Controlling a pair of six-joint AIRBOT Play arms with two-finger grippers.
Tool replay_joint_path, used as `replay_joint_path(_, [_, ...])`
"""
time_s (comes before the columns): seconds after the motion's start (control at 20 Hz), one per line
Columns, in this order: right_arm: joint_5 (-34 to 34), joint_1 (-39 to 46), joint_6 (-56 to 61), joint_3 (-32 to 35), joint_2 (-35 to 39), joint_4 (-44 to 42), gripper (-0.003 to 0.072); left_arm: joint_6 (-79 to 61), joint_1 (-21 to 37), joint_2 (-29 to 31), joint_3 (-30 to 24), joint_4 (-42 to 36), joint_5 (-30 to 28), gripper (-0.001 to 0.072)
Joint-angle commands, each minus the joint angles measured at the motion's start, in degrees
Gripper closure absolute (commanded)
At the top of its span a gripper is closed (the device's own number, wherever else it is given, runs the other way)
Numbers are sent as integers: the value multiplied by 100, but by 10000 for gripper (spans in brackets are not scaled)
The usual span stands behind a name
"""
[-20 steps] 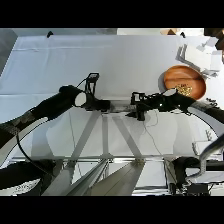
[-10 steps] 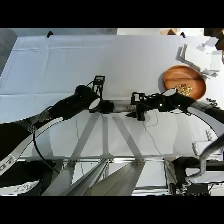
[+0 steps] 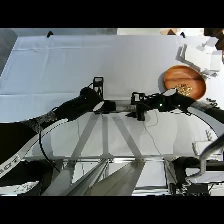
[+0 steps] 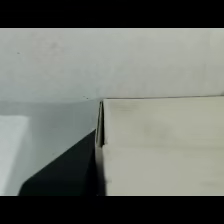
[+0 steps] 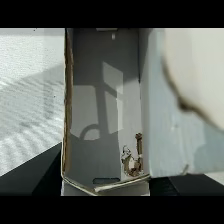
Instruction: Fold the box and place the chain.
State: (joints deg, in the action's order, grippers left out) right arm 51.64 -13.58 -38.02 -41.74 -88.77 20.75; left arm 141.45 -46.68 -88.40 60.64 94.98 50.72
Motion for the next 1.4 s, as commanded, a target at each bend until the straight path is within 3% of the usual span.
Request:
replay_joint_path(0.0, [2,-2,2,-4,-2,-2,288,160,-22,-35,7,2,-68,627])
replay_joint_path(0.05, [2,-2,2,-4,-2,-2,288,114,-22,-35,7,2,-61,704])
replay_joint_path(0.35, [2,-2,2,-4,-2,-2,288,66,-20,-24,7,2,-33,700])
replay_joint_path(0.4, [2,-2,2,-4,-2,-2,288,-81,-17,7,7,0,-31,657])
replay_joint_path(0.45, [2,-2,2,-4,-2,-2,288,-280,-9,66,7,2,-7,552])
replay_joint_path(0.5, [2,-2,2,-4,-2,-2,288,-404,22,133,7,2,52,399])
replay_joint_path(0.55, [4,-2,2,-4,-2,-2,288,-481,83,221,7,0,131,316])
replay_joint_path(0.6, [2,-2,2,-4,-2,-2,288,-542,164,317,7,-66,262,287])
replay_joint_path(0.95, [2,-2,2,-4,-2,-2,288,-3641,1132,1189,7,-1408,1360,288])
replay_joint_path(1.15, [2,-2,2,-4,-2,-2,288,-5801,1792,1464,2,-2583,1475,288])
replay_joint_path(1.35, [2,-2,2,-4,-2,-2,288,-8188,2087,1309,-4,-2879,1464,288])
